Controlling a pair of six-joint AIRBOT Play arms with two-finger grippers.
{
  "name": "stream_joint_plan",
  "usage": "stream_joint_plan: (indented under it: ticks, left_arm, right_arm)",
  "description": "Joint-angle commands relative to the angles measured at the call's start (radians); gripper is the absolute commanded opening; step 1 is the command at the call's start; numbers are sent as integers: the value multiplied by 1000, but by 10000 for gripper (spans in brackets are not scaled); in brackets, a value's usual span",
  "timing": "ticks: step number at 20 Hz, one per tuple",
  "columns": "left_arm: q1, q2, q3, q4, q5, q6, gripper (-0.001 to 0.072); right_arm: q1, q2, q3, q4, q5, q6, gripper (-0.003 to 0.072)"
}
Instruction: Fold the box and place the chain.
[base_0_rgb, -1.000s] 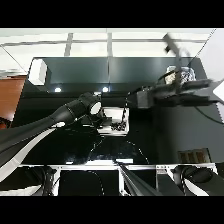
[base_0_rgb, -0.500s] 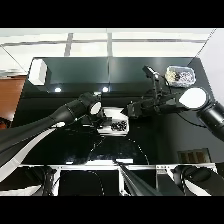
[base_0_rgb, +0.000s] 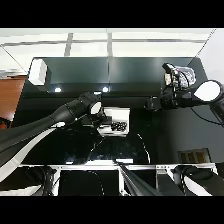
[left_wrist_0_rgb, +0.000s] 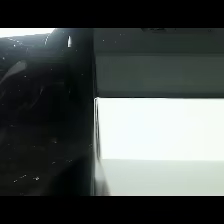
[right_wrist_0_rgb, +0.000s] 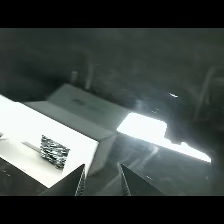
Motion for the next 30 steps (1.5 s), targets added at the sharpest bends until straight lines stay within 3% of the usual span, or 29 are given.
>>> stream_joint_plan:
  ticks: [1, 3, 7, 9, 10, 12, 14, 16, 18, 19, 20, 26, 30]
  left_arm:
    - [-17, 26, 23, 18, 0, -26, 510]
    - [-44, 80, 24, 90, -18, -25, 518]
    - [-71, 246, -36, 344, -178, 21, 516]
    - [14, 339, -133, 392, -246, 21, 515]
    - [78, 385, -192, 373, -232, 29, 513]
    - [235, 467, -319, 198, -96, 159, 513]
    - [393, 492, -427, -211, 58, 608, 513]
    - [494, 472, -504, -571, 76, 1141, 514]
    - [504, 436, -537, -645, 134, 1435, 518]
    - [492, 416, -540, -646, 163, 1534, 592]
    - [476, 396, -539, -645, 193, 1656, 720]
    - [403, 353, -537, -648, 333, 2364, 720]
    - [451, 262, -511, -822, 309, 2453, 719]
  right_arm:
    - [-21, 0, 1, -36, 23, -4, 256]
    - [-21, 0, 1, -39, 19, -4, 257]
    - [-21, 0, 1, -43, 19, -4, 256]
    - [-21, 0, 0, -43, 18, -4, 256]
    - [-21, 0, 0, -43, 15, -4, 257]
    - [-21, 0, 0, -43, 2, -3, 257]
    - [-21, 0, 0, -42, -11, -3, 256]
    - [-21, 0, 0, -42, -21, -3, 256]
    - [-21, 0, 0, -42, -30, -3, 256]
    - [-21, -1, 0, -42, -35, -3, 256]
    - [-21, -1, 0, -42, -43, -3, 256]
    - [-21, -1, -10, -42, -68, 8, 256]
    - [-21, -1, -10, -41, -72, 12, 256]
